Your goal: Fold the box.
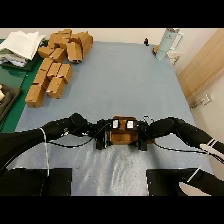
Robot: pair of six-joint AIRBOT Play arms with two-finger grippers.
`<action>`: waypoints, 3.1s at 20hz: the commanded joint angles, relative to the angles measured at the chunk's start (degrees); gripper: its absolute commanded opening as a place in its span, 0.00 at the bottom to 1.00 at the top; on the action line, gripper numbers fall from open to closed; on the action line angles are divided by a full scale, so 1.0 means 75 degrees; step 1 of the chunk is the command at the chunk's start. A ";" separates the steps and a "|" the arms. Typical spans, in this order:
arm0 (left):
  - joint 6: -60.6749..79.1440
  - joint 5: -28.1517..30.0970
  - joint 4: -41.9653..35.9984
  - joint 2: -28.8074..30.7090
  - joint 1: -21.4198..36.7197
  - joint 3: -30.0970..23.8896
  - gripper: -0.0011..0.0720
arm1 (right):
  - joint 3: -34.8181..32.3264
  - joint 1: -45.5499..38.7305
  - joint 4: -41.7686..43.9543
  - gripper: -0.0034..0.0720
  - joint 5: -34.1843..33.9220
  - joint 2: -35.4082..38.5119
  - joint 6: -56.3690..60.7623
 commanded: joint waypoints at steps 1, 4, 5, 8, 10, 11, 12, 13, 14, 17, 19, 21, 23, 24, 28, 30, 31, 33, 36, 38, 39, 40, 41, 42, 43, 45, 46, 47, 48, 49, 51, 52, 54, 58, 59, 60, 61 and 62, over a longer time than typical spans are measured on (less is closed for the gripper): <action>0.0003 0.0061 -0.0020 0.0000 -0.0006 -0.0003 0.83 | 0.0009 0.0006 0.0114 1.00 -0.0119 0.0017 -0.0026; 0.0003 0.0064 -0.0020 0.0000 -0.0003 -0.0003 0.83 | 0.0015 0.0006 -0.0038 1.00 -0.0303 0.0154 -0.0012; 0.0003 0.0061 -0.0020 0.0000 -0.0003 -0.0003 0.83 | 0.0015 0.0006 -0.0134 1.00 -0.0294 0.0248 0.0061; 0.0003 0.0061 -0.0020 0.0000 -0.0003 -0.0003 0.83 | 0.0015 0.0003 -0.0472 1.00 -0.0303 0.0519 0.0522; 0.0003 0.0061 -0.0020 0.0000 -0.0003 -0.0003 0.83 | 0.0015 0.0003 -0.0860 1.00 -0.0358 0.0731 0.1046; 0.0003 0.0061 -0.0020 0.0000 -0.0003 -0.0003 0.83 | 0.0015 0.0003 -0.1078 1.00 -0.0420 0.0883 0.1282; 0.0003 0.0061 -0.0020 0.0000 -0.0003 -0.0003 0.83 | 0.0015 0.0003 -0.1346 1.00 -0.0536 0.1078 0.1571; 0.0003 0.0064 -0.0020 0.0000 -0.0003 -0.0003 0.83 | 0.0015 0.0003 -0.1612 1.00 -0.0673 0.1274 0.1818; 0.0003 0.0061 -0.0020 0.0000 -0.0003 -0.0003 0.83 | 0.0015 0.0003 -0.1886 1.00 -0.0877 0.1515 0.2084; 0.0003 0.0061 -0.0020 0.0000 -0.0003 -0.0003 0.83 | 0.0015 0.0006 -0.2145 1.00 -0.1935 0.2396 0.2684; 0.0003 0.0061 -0.0020 0.0000 -0.0003 -0.0003 0.83 | 0.0015 0.0006 -0.1862 0.99 -0.2602 0.2978 0.3797; 0.0003 0.0061 -0.0020 0.0000 -0.0003 -0.0003 0.83 | 0.0009 0.0006 -0.1186 0.99 -0.3028 0.3465 0.5383; 0.0003 0.0061 -0.0020 0.0000 -0.0003 -0.0003 0.83 | -0.0012 0.0006 -0.0525 0.95 -0.3054 0.3701 0.7233; 0.0003 0.0061 -0.0020 0.0000 -0.0003 -0.0003 0.83 | -0.0017 0.0015 -0.0382 0.95 -0.3066 0.3745 0.7866; 0.0003 0.0061 -0.0020 0.0000 -0.0003 -0.0003 0.83 | -0.0058 0.0012 -0.0321 0.96 -0.2882 0.3654 0.8871; 0.0003 0.0061 -0.0020 0.0000 -0.0003 -0.0003 0.83 | -0.0055 0.0012 0.0149 0.96 -0.2515 0.3532 0.9442; 0.0003 0.0064 -0.0020 0.0000 -0.0003 -0.0003 0.83 | -0.0052 0.0012 0.0396 0.95 -0.2372 0.3433 0.9839; 0.0003 0.0061 -0.0020 0.0000 -0.0003 -0.0003 0.83 | -0.0012 0.0044 0.0915 0.95 -0.2352 0.3162 0.9978; 0.0003 0.0061 -0.0020 0.0000 -0.0003 -0.0003 0.83 | 0.0020 0.0370 0.0997 0.95 -0.2034 0.2734 1.0060; 0.0003 0.0061 -0.0020 0.0000 -0.0003 -0.0003 0.83 | 0.0251 0.0420 0.1070 0.61 -0.1696 0.2247 1.0206; 0.0003 0.0061 -0.0020 0.0000 -0.0003 -0.0003 0.83 | 0.0504 0.0420 0.1064 0.40 -0.1443 0.1912 1.0203; 0.0003 0.0061 -0.0020 0.0000 -0.0003 -0.0003 0.83 | 0.0839 0.0420 0.1061 0.41 -0.1177 0.1539 1.0197; 0.0003 0.0061 -0.0020 0.0000 -0.0003 -0.0003 0.83 | 0.1209 0.0417 0.1000 0.41 -0.0997 0.1169 1.0139; 0.0003 0.0064 -0.0020 0.0000 -0.0003 -0.0003 0.83 | 0.1632 0.0417 0.0836 0.44 -0.0915 0.0752 1.0101; 0.0003 0.0061 -0.0020 0.0000 -0.0003 -0.0003 0.83 | 0.1999 0.0414 0.0650 0.43 -0.0915 0.0350 1.0086; 0.0003 0.0061 -0.0020 0.0000 -0.0003 -0.0003 0.83 | 0.2579 0.0370 0.0379 0.25 -0.0912 -0.0478 1.0095; 0.0003 0.0061 -0.0020 0.0000 -0.0006 -0.0003 0.83 | 0.2763 0.0315 0.0379 0.24 -0.0903 -0.0854 1.0092; 0.0003 0.0061 -0.0020 0.0000 -0.0003 -0.0003 0.83 | 0.2868 0.0271 0.0367 0.09 -0.0898 -0.1139 1.0028; 0.0003 0.0061 -0.0020 0.0000 -0.0003 -0.0003 0.83 | 0.2900 0.0254 0.0361 0.05 -0.0851 -0.1378 0.9932; 0.0003 0.0064 -0.0020 0.0000 -0.0003 -0.0003 0.83 | 0.2900 0.0256 0.0361 0.05 -0.0810 -0.1562 0.9783; 0.0003 0.0061 -0.0020 0.0000 -0.0003 -0.0003 0.83 | 0.2897 0.0259 0.0364 0.05 -0.0796 -0.1845 0.9535; 0.0003 0.0061 -0.0020 0.0000 -0.0003 -0.0003 0.83 | 0.2894 0.0265 0.0364 0.05 -0.0784 -0.1935 0.9398; 0.0003 0.0064 -0.0020 0.0000 -0.0003 -0.0003 0.83 | 0.2894 0.0283 0.0364 0.05 -0.0764 -0.2020 0.9244; 0.0003 0.0064 -0.0020 0.0000 -0.0003 -0.0003 0.83 | 0.2766 0.0291 0.0364 0.05 -0.0659 -0.2081 0.9183; 0.0003 0.0061 -0.0020 0.0000 -0.0003 -0.0003 0.83 | 0.2681 0.0291 0.0370 0.05 -0.0627 -0.2078 0.9125; 0.0003 0.0061 -0.0020 0.0000 -0.0003 -0.0003 0.83 | 0.2594 0.0291 0.0379 0.05 -0.0606 -0.2081 0.9084; 0.0003 0.0061 -0.0020 0.0000 -0.0003 -0.0003 0.83 | 0.2521 0.0291 0.0376 0.05 -0.0603 -0.2078 0.9081; 0.0003 0.0061 -0.0020 0.0000 -0.0003 -0.0003 0.83 | 0.2463 0.0291 0.0376 0.05 -0.0597 -0.2078 0.9060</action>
